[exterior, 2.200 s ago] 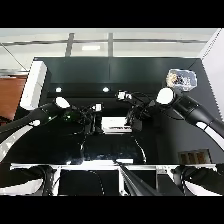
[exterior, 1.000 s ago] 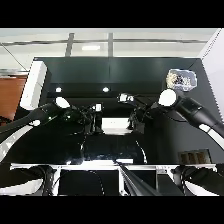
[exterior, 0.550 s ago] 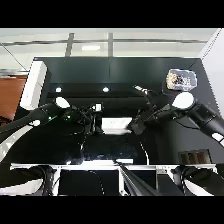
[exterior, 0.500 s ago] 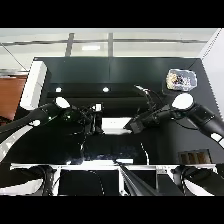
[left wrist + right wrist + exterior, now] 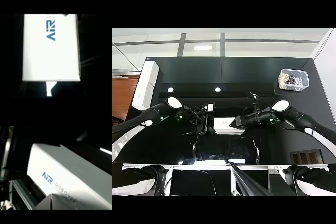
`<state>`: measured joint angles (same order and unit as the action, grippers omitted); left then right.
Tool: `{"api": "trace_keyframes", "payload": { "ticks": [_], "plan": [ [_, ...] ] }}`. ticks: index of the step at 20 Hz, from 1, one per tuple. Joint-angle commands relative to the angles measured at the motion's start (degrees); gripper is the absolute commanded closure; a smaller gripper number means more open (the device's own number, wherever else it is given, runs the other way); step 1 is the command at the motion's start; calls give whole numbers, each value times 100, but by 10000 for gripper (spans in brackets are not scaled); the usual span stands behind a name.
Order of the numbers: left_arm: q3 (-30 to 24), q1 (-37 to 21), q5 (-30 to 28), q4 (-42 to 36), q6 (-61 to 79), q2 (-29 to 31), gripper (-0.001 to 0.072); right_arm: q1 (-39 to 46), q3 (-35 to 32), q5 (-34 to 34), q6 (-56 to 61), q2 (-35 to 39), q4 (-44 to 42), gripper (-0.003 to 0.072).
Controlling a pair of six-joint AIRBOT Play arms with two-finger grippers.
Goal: Fold the box and place the chain.
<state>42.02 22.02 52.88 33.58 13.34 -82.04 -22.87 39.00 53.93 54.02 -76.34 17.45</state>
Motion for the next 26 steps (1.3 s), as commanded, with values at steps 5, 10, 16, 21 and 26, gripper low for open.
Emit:
{"api": "trace_keyframes", "payload": {
  "ticks": [5,10,16,21,26],
  "plan": [
    [4,-2,-26,-2,-4,0,331,-9,-4,-68,127,-129,245,672],
    [4,-4,-107,-2,-2,24,35,492,619,942,37,662,1139,673],
    [26,-216,208,149,-354,575,-9,2332,1113,1711,772,2568,2970,672],
    [31,-205,868,199,-1082,1427,-1,3729,1095,2208,881,3106,3340,672],
    [901,946,-103,179,-1453,715,-1,3775,826,1670,879,3106,3195,672]
  ]
}}
